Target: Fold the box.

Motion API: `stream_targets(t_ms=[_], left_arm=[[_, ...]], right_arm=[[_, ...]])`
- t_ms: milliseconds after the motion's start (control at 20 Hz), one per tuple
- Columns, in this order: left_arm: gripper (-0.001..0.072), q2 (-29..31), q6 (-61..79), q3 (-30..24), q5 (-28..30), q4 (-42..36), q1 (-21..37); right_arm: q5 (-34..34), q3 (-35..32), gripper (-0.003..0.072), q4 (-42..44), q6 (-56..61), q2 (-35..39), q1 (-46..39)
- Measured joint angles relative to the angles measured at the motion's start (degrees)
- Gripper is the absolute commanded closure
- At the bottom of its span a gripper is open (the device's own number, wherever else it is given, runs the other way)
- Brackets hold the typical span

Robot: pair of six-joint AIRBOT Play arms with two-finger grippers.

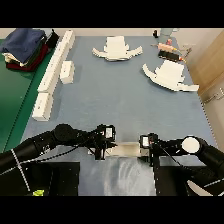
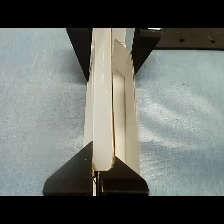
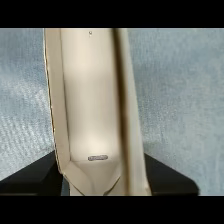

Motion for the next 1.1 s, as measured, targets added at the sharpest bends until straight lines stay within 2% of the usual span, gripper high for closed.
stream_targets(t_ms=[250,350,1100], left_arm=[[0.0692,0.0,0.0,0.0,-0.02,0.0,0.0],[0.0692,0.0,0.0,0.0,-0.04,-0.02,0.0],[0.0692,0.0,0.0,0.0,-0.04,-0.02,0.0]], right_arm=[[-0.66,-0.04,0.0113,-0.13,-0.04,-0.04,0.02],[-0.87,-0.04,0.0179,-0.17,-0.04,-0.04,0.02],[-1.36,0.0,0.0178,-0.9,-0.04,0.09,0.02]])
